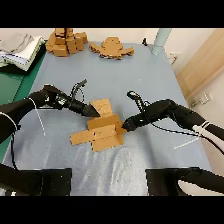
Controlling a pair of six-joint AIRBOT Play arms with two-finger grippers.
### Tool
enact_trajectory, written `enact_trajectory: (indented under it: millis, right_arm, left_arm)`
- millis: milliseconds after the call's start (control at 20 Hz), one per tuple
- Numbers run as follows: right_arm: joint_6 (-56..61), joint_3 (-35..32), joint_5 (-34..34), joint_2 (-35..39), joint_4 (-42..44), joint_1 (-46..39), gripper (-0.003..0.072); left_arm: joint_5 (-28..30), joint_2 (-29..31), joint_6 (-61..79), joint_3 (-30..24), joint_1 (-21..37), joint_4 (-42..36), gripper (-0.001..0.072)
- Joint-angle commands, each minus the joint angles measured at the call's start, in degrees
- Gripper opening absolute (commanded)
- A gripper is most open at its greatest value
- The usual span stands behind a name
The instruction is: Fold the box.
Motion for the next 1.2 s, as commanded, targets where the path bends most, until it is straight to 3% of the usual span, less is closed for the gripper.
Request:
enact_trajectory:
  millis: [0,300,350,400,800,850,1150]
  right_arm:
    - [0.2,-0.02,-0.07,-0.55,-0.46,-0.02,0.0]
    - [0.17,0.0,-0.04,-1.25,-0.39,-0.02,0.0]
    - [0.17,0.0,-0.02,-1.25,-0.42,-0.02,0.0]
    - [0.17,0.0,-0.02,-1.27,-0.42,-0.02,0.0]
    - [0.44,0.0,0.0,-1.25,-0.42,-0.02,0.0]
    - [0.44,0.0,0.0,-1.27,-0.42,-0.02,0.0]
    - [0.44,0.0,0.0,-1.27,-0.46,-0.02,0.0001]
  left_arm:
    - [-2.69,-0.04,2.56,0.04,0.42,-3.52,0.0402]
    - [-5.49,-1.88,3.58,0.04,0.59,-4.0,0.0396]
    - [-5.95,-2.67,3.67,0.02,0.59,-4.0,0.0206]
    - [-5.95,-3.28,3.89,0.04,0.59,-3.98,0.0104]
    - [-5.99,-3.91,6.25,0.04,0.59,-3.98,0.0097]
    - [-6.08,-3.91,6.88,0.04,0.59,-3.96,0.0012]
    - [-7.76,-3.91,7.04,0.04,0.59,-3.96,0.0012]
